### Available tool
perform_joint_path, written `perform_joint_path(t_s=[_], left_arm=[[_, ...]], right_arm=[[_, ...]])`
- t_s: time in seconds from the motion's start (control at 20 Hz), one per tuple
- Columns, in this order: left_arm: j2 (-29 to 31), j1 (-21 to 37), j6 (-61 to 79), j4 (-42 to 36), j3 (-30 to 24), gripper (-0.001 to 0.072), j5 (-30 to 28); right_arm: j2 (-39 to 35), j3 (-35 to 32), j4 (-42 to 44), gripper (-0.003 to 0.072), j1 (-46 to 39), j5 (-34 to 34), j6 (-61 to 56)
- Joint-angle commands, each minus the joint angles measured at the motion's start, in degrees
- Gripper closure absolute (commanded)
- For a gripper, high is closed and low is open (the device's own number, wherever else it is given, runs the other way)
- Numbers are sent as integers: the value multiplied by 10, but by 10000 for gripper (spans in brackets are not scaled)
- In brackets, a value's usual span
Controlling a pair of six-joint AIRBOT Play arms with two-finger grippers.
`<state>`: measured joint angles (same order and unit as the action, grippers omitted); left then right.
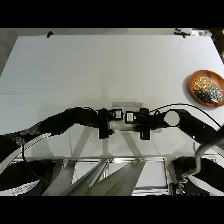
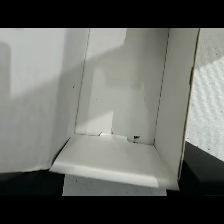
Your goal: Fold the box and place the chain.
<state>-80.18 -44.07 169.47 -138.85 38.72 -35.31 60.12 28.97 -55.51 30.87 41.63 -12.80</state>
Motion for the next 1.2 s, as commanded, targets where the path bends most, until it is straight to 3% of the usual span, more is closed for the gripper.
perform_joint_path(t_s=[0.0, 0.25, 0.35, 0.5, 0.6, 0.65, 0.75, 1.15], left_arm=[[0, 0, 1, 0, 0, 572, 0], [0, 0, 1, 1, 0, 572, 0], [0, 0, 1, 1, 0, 572, 0], [0, 0, 0, 0, 0, 572, 0], [0, 0, 0, 0, 0, 572, 0], [0, 0, 1, 0, 0, 572, 0], [0, 0, 1, 0, 0, 572, 0], [0, 0, 1, 1, 0, 572, 0]], right_arm=[[-38, 0, -5, 529, -6, -9, -2], [-115, 0, -14, 534, -72, 37, -2], [-116, 0, -48, 673, -103, 89, -2], [-116, -1, -132, 671, -118, 136, -2], [-116, -5, -131, 671, -118, 138, -2], [-115, -9, -119, 662, -118, 136, 4], [-113, -24, -104, 469, -115, 130, 52], [-41, -30, -60, 463, -70, 79, 73]])
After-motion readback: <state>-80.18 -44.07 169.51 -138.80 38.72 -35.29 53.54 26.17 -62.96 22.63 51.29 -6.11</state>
